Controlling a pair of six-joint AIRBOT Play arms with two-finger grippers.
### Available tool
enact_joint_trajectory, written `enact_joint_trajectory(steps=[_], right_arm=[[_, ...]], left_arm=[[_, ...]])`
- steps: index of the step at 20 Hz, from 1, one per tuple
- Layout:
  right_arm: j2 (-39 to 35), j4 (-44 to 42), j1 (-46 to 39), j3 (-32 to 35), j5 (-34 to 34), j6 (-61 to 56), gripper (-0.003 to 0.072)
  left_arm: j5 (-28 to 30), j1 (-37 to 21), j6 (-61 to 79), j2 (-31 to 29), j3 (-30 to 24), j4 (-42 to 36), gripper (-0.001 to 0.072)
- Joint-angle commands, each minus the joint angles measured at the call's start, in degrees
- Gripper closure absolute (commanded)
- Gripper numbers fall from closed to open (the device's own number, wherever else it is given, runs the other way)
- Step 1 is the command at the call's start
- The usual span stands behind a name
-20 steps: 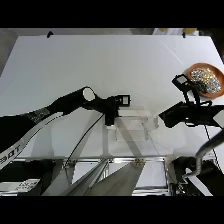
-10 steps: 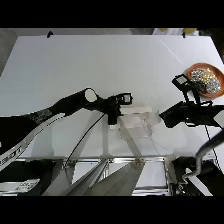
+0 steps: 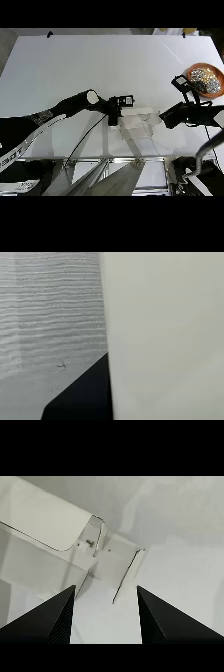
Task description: Fold the box and place the chain.
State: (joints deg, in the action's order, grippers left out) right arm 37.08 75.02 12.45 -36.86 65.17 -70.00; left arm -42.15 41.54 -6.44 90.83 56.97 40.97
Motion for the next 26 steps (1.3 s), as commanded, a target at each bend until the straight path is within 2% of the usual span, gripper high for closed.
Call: enact_joint_trajectory(steps=[1, 6, 13, 17, 26], right_arm=[[-0.04, 0.0, 0.04, -0.04, 0.26, 0.04, 0.0252], [-0.04, 0.0, 0.04, -0.04, 0.37, 0.04, 0.0252], [-0.04, 0.0, 0.04, -0.04, 0.35, 0.04, 0.0252], [-0.04, 0.0, 0.04, -0.04, 0.33, 0.04, 0.0252], [-0.04, 0.02, 0.04, -0.04, 0.39, 0.04, 0.0252]], left_arm=[[-0.42, -0.09, 4.59, 0.0, 0.24, 0.24, 0.0707], [-3.78, -1.6, 6.67, 0.07, 0.7, 0.28, 0.0709], [-4.07, -2.36, 6.67, 0.04, 0.98, 0.33, 0.0709], [-6.03, -2.62, 6.23, 0.07, 3.17, 3.54, 0.0709], [-6.05, -2.6, 6.23, 1.86, 3.17, 3.48, 0.0705]])
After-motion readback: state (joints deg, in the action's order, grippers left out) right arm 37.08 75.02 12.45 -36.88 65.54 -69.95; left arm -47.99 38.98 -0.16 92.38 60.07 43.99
